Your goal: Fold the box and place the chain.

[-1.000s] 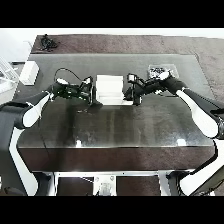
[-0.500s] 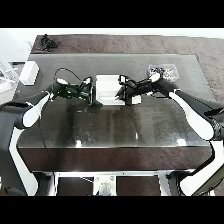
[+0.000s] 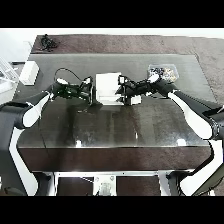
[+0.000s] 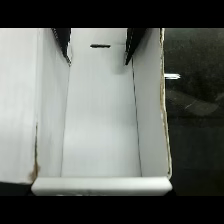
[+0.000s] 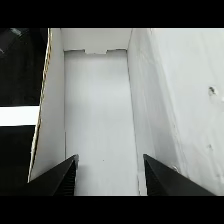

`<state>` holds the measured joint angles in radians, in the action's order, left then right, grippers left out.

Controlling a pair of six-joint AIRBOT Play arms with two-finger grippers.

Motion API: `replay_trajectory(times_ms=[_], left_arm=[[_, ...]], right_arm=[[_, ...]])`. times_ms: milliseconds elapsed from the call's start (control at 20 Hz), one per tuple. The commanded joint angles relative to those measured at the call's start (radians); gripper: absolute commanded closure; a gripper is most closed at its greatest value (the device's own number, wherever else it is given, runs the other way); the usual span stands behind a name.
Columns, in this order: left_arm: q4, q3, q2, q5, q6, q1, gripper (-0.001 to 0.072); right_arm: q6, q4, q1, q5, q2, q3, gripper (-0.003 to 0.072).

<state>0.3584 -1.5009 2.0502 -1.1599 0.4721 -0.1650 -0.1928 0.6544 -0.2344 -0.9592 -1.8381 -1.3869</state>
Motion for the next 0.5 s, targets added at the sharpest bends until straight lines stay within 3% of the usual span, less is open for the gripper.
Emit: replay_trajectory(times_ms=[0, 200, 300, 350, 450], left_arm=[[0.001, 0.000, 0.000, 0.000, 0.000, 0.000, 0.0401], [0.001, 0.000, 0.000, 0.000, 0.000, 0.000, 0.0401], [0.001, 0.000, 0.000, 0.000, 0.000, 0.000, 0.0401], [0.001, 0.000, 0.000, 0.000, 0.000, 0.000, 0.0401], [0.001, 0.000, 0.000, 0.000, 0.000, 0.000, 0.0401]], right_arm=[[0.002, 0.002, 0.000, -0.002, 0.000, 0.000, 0.0116], [0.002, 0.011, 0.023, -0.015, 0.001, 0.000, 0.0126], [0.002, 0.012, 0.051, -0.058, 0.002, 0.000, 0.0375], [0.002, 0.012, 0.067, -0.077, 0.002, 0.000, 0.0424], [0.002, 0.011, 0.097, -0.095, 0.002, 0.000, 0.0425]])
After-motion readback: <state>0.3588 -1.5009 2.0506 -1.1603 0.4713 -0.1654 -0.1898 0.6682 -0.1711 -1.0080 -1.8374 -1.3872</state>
